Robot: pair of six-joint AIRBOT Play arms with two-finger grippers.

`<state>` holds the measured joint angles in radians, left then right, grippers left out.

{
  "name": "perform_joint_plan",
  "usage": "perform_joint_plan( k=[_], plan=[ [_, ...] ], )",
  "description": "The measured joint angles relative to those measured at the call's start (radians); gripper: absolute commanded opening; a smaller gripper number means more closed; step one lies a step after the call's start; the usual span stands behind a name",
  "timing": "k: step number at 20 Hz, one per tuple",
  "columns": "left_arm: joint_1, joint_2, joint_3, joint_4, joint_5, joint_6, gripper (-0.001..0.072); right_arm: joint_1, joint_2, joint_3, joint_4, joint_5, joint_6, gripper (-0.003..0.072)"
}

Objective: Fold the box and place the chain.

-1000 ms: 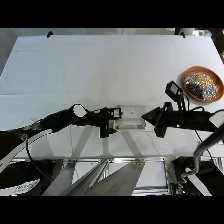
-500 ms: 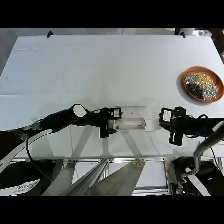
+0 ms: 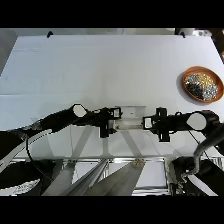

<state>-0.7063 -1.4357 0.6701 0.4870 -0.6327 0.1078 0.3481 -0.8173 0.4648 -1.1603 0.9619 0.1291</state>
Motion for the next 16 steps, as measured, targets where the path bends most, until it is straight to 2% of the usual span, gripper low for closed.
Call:
perform_joint_plan(
  k=[5, 6, 7, 8, 9, 16],
  plan=[
    [0.000, 0.000, 0.000, 0.000, 0.000, 0.000, 0.0133, 0.014, -0.118, -0.004, -0.022, -0.107, -0.021, 0.0259],
    [0.000, 0.000, 0.000, 0.000, 0.000, 0.000, 0.0134, 0.015, -0.134, -0.004, -0.023, -0.126, -0.021, 0.0228],
    [0.000, 0.000, 0.000, 0.000, 0.000, 0.000, 0.0133, 0.015, -0.146, -0.004, -0.023, -0.143, -0.022, 0.0154],
    [0.000, 0.000, 0.000, 0.000, 0.000, 0.000, 0.0133, 0.016, -0.154, -0.004, -0.021, -0.155, -0.023, 0.0109],
    [0.000, 0.000, 0.000, 0.000, 0.000, 0.000, 0.0133, 0.016, -0.161, -0.004, -0.010, -0.169, -0.025, 0.0094],
    [0.000, 0.000, 0.000, 0.000, 0.000, 0.000, 0.0133, 0.016, -0.175, -0.004, 0.053, -0.173, -0.037, 0.0095]
  ],
)
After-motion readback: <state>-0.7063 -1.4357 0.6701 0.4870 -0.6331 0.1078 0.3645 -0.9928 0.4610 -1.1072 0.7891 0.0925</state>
